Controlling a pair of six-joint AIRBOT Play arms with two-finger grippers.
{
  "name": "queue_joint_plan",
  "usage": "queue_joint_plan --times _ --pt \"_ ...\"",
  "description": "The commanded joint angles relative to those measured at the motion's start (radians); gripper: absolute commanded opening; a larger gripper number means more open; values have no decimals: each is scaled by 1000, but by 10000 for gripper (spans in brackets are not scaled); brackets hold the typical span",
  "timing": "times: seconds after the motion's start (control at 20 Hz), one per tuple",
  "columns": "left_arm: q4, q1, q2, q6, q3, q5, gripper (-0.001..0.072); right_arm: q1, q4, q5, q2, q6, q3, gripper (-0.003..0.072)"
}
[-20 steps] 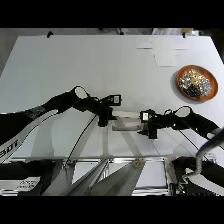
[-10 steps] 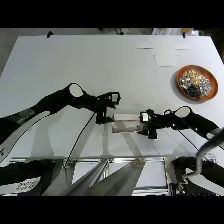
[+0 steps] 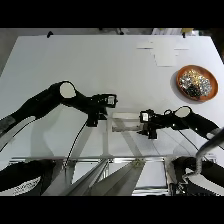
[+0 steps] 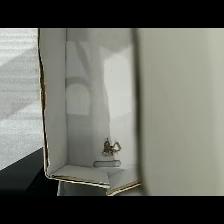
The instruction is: Fold the box and place the chain.
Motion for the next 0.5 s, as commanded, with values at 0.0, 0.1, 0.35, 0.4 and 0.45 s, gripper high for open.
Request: queue_joint_plan --times 0.0,0.1,0.35,0.4,0.45 --pt "45 -24 55 -42 1 -77 3 0 -1 2 0 -3 0 341" --pt "64 -70 73 -93 1 -69 2 0 -1 2 0 -3 0 341" --pt "27 -201 49 -177 1 172 2 0 -1 2 0 -3 0 341" --pt "3 -208 39 -220 1 271 2 0 -1 2 0 -3 0 341" --pt "-23 -208 26 -259 1 368 2 0 -1 2 0 -3 0 341"
